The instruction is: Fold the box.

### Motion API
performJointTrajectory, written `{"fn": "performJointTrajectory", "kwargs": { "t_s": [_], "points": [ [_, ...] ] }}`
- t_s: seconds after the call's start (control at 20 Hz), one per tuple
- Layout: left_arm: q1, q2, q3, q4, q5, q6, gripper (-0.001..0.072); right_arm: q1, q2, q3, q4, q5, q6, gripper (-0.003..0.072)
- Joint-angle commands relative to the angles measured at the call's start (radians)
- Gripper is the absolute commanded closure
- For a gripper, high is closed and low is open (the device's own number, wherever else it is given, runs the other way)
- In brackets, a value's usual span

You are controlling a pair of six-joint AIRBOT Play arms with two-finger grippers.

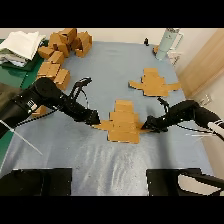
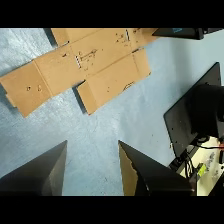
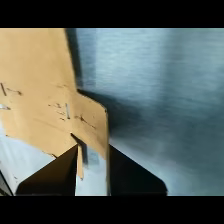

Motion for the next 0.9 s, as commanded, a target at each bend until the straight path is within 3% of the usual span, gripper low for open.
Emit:
{"fn": "performJointTrajectory", "kwargs": {
  "t_s": [0.0,0.1,0.3,0.5,0.6,0.65,0.7,0.85],
  "points": [
    [0.001,0.000,0.014,0.000,-0.009,-0.005,0.0224,0.019,-0.037,0.016,0.107,0.008,-0.167,0.0518],
    [0.018,-0.009,0.042,0.000,-0.010,-0.025,0.0224,0.043,-0.038,0.037,0.111,0.012,-0.220,0.0682],
    [0.127,-0.055,0.071,-0.056,0.037,0.023,0.0223,0.141,0.014,-0.011,0.132,0.010,-0.324,0.0682],
    [0.148,-0.060,0.066,-0.031,0.109,0.139,0.0227,0.295,0.255,-0.207,0.129,0.179,-0.295,0.0682],
    [0.151,-0.082,0.059,-0.032,0.135,0.108,0.0271,0.341,0.379,-0.278,0.116,0.249,-0.260,0.0683],
    [0.158,-0.104,0.059,-0.034,0.129,0.100,0.0265,0.354,0.425,-0.297,0.113,0.269,-0.259,0.0683],
    [0.161,-0.131,0.059,-0.039,0.120,0.100,0.0182,0.362,0.460,-0.305,0.103,0.277,-0.256,0.0682],
    [0.163,-0.226,0.059,-0.060,0.085,0.110,0.0164,0.364,0.502,-0.307,0.063,0.277,-0.245,0.0682]
  ]
}}
